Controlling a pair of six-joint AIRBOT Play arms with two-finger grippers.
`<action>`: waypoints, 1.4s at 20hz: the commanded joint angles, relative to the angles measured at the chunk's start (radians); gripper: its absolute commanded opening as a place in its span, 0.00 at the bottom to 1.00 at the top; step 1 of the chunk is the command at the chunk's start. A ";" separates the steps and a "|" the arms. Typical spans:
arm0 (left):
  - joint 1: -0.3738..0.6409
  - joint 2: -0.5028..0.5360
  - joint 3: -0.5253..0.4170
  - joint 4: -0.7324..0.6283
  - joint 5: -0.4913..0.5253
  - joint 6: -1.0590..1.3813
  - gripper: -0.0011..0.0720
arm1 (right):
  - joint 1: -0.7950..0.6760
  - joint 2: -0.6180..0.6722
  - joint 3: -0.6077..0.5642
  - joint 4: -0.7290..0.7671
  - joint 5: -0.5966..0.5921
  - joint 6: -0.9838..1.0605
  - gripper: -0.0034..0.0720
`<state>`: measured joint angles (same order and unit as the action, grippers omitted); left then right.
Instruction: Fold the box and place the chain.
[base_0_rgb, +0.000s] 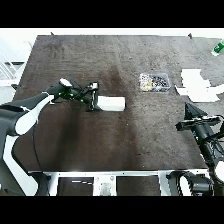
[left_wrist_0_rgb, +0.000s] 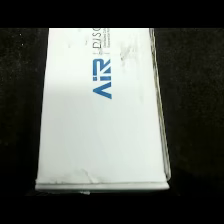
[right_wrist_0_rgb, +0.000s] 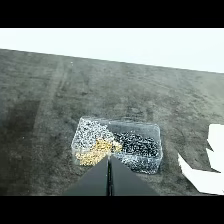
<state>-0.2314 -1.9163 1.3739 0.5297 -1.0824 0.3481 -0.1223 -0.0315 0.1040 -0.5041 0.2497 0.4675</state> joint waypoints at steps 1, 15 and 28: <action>-0.001 -0.001 0.000 -0.015 0.000 0.000 0.86 | -0.002 0.005 -0.005 -0.002 -0.007 0.000 0.06; 0.001 0.012 0.001 -0.023 -0.014 -0.031 0.03 | -0.002 0.005 -0.005 -0.002 -0.007 0.000 0.06; 0.397 0.247 0.000 -0.042 0.404 -0.367 0.03 | -0.002 0.005 -0.005 -0.002 -0.007 0.000 0.06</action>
<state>0.0498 -1.6917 1.3743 0.4873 -0.7589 0.0959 -0.1238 -0.0277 0.0990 -0.5064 0.2428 0.4679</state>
